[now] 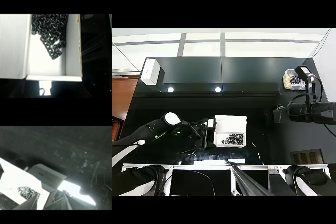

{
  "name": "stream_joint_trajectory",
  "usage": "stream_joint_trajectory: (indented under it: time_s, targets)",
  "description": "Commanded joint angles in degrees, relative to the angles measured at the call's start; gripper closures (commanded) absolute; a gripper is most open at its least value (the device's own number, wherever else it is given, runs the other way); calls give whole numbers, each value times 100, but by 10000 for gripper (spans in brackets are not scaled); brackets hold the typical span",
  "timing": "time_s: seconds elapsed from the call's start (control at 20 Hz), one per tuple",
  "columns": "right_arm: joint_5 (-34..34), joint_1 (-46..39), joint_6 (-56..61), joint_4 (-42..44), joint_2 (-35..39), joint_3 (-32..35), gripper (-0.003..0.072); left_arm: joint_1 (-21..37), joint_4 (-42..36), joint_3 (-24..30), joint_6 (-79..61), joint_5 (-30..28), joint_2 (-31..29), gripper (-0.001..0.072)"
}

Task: Fold the box and place the chain.

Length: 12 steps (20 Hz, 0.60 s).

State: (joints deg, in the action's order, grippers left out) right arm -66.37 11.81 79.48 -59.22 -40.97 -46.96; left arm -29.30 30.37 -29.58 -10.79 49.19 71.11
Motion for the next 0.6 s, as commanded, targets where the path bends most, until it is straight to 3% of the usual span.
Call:
stream_joint_trajectory:
  time_s: [0.0, 0.1, 0.15, 0.2, 0.4, 0.55]
  targets:
    - [70, -2, 0, -9, -2, 4, 274, -28, 24, -7, 26, -55, 2, 59]
    - [166, -2, -2, -114, -4, 52, 272, -33, 26, -7, 31, -59, 2, 371]
    - [262, -2, 0, -186, -4, 146, 23, -52, 28, -7, 31, -74, 2, 374]
    - [328, 11, -57, -245, -59, 243, -34, -66, 57, -7, 31, -72, 2, 374]
    - [957, 39, -411, -44, -946, 345, -34, -68, 55, -7, 33, -74, 2, 374]
    - [1558, 46, -1416, 1191, -1873, 332, -34, -68, 55, -7, 35, -74, 2, 373]
